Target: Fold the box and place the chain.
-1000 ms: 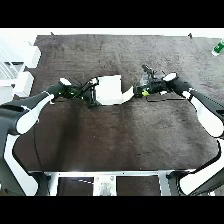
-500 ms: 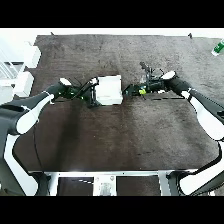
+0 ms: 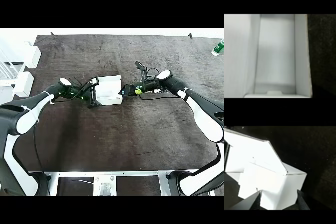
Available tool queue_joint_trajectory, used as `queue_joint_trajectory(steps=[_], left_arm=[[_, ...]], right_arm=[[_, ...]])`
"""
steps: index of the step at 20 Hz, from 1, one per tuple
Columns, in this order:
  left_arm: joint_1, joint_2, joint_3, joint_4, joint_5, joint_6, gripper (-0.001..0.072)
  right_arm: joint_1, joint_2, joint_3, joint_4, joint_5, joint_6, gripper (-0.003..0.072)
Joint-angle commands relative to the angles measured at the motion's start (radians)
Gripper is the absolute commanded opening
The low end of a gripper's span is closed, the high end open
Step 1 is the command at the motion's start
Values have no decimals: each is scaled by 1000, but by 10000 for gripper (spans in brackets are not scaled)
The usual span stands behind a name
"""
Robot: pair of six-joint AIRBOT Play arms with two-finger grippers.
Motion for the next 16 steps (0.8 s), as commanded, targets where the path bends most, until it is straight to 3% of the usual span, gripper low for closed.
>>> queue_joint_trajectory(steps=[1,16], left_arm=[[0,1,0,0,0,0,464],[0,2,0,-1,-2,0,465]], right_arm=[[33,-1,37,-164,-10,117,522],[152,-53,146,-493,-8,411,522]])
